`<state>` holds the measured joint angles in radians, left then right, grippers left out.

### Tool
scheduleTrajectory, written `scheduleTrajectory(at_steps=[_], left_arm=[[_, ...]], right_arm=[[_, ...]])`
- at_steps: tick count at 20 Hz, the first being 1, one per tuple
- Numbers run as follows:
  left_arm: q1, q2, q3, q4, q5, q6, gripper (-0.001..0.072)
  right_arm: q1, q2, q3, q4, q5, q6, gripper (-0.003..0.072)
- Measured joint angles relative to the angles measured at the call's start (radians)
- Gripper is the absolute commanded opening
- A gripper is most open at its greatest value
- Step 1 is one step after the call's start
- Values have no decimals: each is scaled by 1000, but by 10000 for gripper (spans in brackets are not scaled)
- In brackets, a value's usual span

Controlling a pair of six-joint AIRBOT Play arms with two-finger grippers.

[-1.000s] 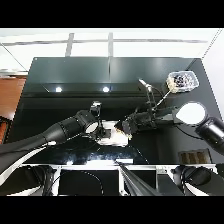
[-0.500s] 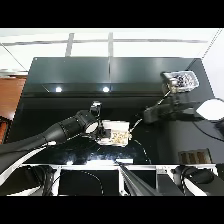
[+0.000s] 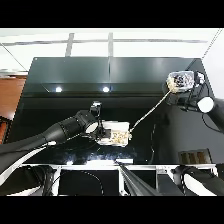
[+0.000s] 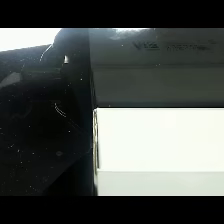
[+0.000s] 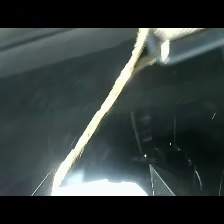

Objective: Fold the box and place the chain.

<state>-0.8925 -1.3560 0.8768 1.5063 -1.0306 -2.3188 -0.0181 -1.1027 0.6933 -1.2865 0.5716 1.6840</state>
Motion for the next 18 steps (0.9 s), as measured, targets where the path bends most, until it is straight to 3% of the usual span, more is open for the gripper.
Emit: scheduleTrajectory(at_steps=[3, 6, 8, 10, 11, 18], left_arm=[[0, 0, 0, 0, 0, 0, 35], [0, 0, 0, 0, 0, 0, 35], [0, 0, 0, 0, 0, 0, 35], [0, 0, 0, 0, 0, 0, 35], [0, 0, 0, 0, 0, 0, 35], [0, 0, 0, 0, 0, 0, 35]], right_arm=[[-13, -170, 124, -15, -11, 87, 706], [-18, -308, 248, -21, 4, 161, 586], [-20, -382, 313, -21, 26, 196, 563], [-21, -433, 354, -23, 49, 220, 198], [-21, -449, 367, -23, 53, 229, 54], [-20, -411, 399, -24, 155, 161, 42]])
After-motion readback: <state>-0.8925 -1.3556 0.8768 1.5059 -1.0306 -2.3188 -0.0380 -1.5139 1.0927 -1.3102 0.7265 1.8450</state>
